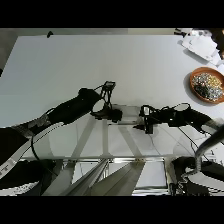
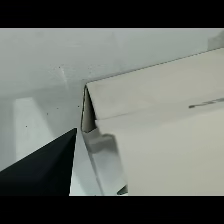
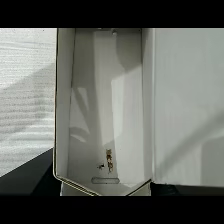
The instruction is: Fold the box and place the chain.
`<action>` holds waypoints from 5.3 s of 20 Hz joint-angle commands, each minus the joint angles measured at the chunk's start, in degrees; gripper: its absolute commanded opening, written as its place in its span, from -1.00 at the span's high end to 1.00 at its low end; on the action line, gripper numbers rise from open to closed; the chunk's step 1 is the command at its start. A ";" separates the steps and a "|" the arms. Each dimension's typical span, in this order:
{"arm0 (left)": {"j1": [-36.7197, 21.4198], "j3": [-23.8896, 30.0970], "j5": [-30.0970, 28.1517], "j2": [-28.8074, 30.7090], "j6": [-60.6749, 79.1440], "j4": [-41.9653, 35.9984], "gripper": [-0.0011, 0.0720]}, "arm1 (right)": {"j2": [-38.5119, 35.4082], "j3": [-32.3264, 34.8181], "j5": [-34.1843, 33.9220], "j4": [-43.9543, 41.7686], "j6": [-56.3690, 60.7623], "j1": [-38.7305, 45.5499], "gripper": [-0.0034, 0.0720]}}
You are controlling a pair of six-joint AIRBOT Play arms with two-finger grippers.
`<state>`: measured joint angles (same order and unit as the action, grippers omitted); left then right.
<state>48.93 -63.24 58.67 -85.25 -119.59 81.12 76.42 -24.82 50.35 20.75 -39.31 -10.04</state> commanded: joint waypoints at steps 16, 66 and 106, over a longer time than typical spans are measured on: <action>0.46 -7.74 9.55 -7.93 -5.20 -1.62 -0.47 | -0.04 -0.02 0.00 0.00 0.00 0.04 -0.20; -15.69 18.60 -0.63 25.51 63.12 -8.83 -0.93 | -0.07 -0.02 0.00 0.02 0.00 0.04 -0.20; -18.56 19.23 -7.30 -1.86 136.56 -56.63 -0.99 | -0.07 -0.02 0.00 0.02 0.00 0.04 -0.20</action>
<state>30.13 -44.05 51.88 -86.52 17.17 27.18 76.40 -24.82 50.39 20.82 -39.35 -10.02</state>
